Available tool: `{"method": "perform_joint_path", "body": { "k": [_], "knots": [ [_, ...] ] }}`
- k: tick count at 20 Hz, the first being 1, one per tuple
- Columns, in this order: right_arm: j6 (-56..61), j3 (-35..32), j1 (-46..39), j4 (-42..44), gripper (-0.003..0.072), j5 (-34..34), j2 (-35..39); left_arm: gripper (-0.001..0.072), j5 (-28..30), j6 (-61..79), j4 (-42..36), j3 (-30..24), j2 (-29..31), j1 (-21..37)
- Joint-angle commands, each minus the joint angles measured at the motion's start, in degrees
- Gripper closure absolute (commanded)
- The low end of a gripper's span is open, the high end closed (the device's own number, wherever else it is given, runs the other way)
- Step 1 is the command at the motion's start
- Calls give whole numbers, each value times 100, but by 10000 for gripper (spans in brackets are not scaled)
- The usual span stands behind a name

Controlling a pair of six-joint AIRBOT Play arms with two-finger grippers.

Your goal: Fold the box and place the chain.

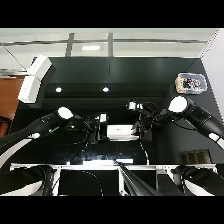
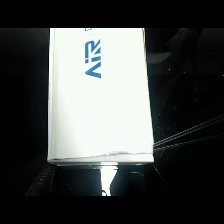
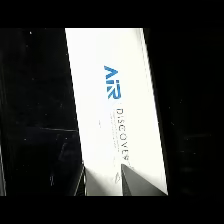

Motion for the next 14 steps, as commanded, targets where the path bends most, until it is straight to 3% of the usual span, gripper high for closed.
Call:
{"method": "perform_joint_path", "body": {
  "k": [1, 9, 12, 14],
  "knots": [
    [22, -46, 4, 13, 409, 13, -2, 216, -2, -2, 2, 4, -4, -2],
    [284, -101, -2, 13, 409, 39, 33, 216, -2, -2, 2, 4, -4, -2],
    [1392, 278, -74, 35, 410, 455, 232, 216, -4, -2, 2, 4, -4, -2],
    [2894, 396, -249, 256, 439, 839, 278, 216, -2, -2, 2, 4, -4, -2]
  ]
}}
